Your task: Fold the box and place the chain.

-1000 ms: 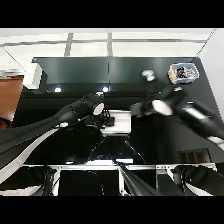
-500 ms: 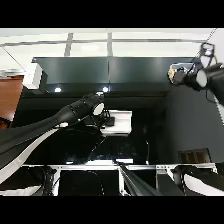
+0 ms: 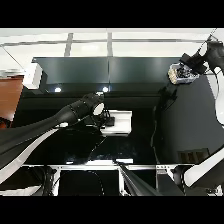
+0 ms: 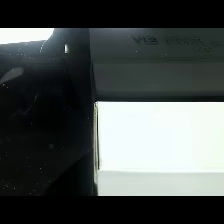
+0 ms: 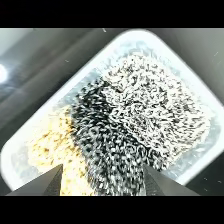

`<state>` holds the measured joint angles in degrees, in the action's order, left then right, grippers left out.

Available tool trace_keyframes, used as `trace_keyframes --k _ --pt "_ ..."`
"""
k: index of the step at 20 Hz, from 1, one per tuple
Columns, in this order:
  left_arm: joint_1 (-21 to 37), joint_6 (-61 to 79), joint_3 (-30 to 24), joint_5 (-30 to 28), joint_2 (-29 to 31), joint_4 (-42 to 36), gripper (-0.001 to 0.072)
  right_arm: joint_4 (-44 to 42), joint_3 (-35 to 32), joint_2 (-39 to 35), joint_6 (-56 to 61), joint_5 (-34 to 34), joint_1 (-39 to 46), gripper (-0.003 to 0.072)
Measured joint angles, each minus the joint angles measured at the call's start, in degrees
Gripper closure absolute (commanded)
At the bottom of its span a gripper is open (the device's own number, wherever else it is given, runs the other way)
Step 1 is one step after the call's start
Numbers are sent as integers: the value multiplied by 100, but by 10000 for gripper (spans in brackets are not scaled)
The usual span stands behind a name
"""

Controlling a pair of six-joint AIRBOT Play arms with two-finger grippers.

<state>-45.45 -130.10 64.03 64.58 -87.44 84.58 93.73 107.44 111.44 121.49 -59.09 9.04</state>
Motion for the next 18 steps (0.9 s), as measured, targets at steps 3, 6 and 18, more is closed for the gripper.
trace_keyframes --k 3,6,18 --pt "0 0 0 -2 0 0 681 -168 358 420 -26 -308 76 144" --pt "0 0 0 0 0 0 681 -236 503 605 -125 -295 109 146" --pt "0 0 0 0 0 0 681 -334 955 625 -866 -590 138 676"
